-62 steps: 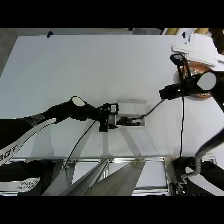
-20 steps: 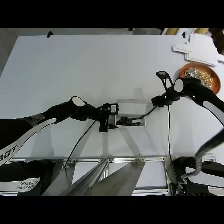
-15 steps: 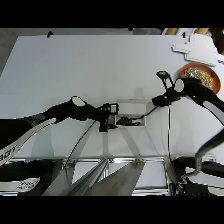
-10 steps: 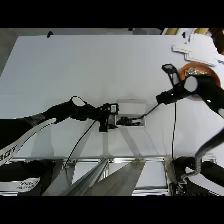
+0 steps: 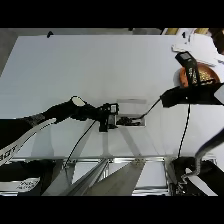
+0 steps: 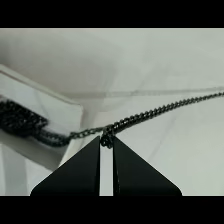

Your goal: Fold the box and place the chain.

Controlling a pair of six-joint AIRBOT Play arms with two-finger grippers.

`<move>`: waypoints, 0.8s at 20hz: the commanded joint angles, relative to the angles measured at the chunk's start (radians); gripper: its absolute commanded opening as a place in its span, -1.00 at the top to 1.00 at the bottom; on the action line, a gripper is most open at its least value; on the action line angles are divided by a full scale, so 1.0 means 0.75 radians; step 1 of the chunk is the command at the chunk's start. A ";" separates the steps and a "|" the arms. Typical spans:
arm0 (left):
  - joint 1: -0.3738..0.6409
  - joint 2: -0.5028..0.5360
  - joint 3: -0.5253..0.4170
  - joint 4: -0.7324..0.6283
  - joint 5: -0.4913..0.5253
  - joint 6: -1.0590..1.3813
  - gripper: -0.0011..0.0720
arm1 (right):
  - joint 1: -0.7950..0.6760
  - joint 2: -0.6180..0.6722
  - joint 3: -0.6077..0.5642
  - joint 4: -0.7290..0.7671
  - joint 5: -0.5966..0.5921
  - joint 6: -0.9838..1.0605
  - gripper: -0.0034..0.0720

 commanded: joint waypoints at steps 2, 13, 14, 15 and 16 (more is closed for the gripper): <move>-0.001 0.000 0.000 0.001 0.000 0.001 0.51 | 0.200 0.043 -0.005 0.050 0.076 -0.034 0.86; -0.001 0.000 0.000 0.000 0.000 0.001 0.51 | 0.540 0.028 -0.005 0.052 -0.124 0.074 0.86; -0.001 0.000 0.000 0.001 0.000 0.001 0.51 | 0.551 0.018 -0.005 0.052 -0.155 0.077 0.86; -0.001 0.000 0.000 0.000 0.000 0.001 0.51 | 0.552 0.005 -0.006 0.053 -0.175 0.080 0.86; -0.001 0.000 0.000 0.001 0.000 0.001 0.51 | 0.552 -0.019 -0.007 0.051 -0.183 0.096 0.85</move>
